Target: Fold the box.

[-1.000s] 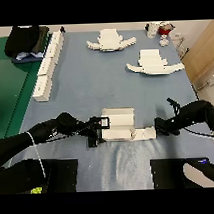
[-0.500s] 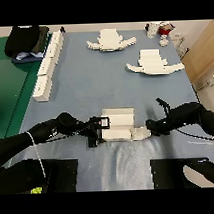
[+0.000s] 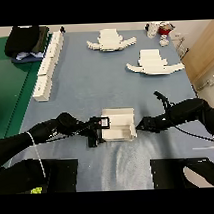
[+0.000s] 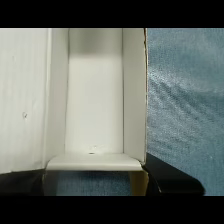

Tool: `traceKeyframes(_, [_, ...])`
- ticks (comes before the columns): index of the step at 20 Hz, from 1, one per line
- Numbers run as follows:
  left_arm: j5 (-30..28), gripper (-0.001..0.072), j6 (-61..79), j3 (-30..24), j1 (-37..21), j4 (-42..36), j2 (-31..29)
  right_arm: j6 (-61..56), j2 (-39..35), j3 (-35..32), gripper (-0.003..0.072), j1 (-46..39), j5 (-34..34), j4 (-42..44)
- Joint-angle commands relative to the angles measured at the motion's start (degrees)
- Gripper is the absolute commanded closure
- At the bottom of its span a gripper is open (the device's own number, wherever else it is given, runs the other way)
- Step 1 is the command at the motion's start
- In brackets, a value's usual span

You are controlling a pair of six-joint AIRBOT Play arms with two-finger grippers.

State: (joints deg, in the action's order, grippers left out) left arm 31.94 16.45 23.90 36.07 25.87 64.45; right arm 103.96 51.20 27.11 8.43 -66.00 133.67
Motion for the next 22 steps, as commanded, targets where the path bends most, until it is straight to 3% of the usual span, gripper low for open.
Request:
traceKeyframes(1, [-0.02, 0.0254, 0.00, 0.02, 0.00, 0.00, 0.00, -0.68, 0.20, 0.31, 0.0242, 4.59, 2.38, 0.52])
traceKeyframes(4, [-0.02, 0.0254, 0.00, 0.04, 0.00, 0.00, 0.00, -6.95, 1.27, 1.40, 0.0243, 9.88, 8.31, -4.52])
traceKeyframes(9, [-0.02, 0.0254, 0.00, 0.02, 0.00, 0.00, 0.00, -24.04, 5.40, 7.87, 0.0244, 22.08, 10.10, -19.82])
traceKeyframes(12, [-0.02, 0.0254, 0.00, 0.02, 0.00, 0.00, 0.00, -37.92, 9.40, 13.00, 0.0244, 29.94, 8.70, -30.12])
traceKeyframes(16, [-0.02, 0.0254, 0.00, 0.02, 0.02, 0.00, 0.00, -54.84, 16.74, 19.82, 0.0244, 38.07, 1.62, -41.24])
traceKeyframes(22, [-0.02, 0.0254, 0.00, 0.02, 0.02, 0.00, 0.00, -65.07, 23.82, 22.69, 0.0255, 41.05, -0.20, -44.15])
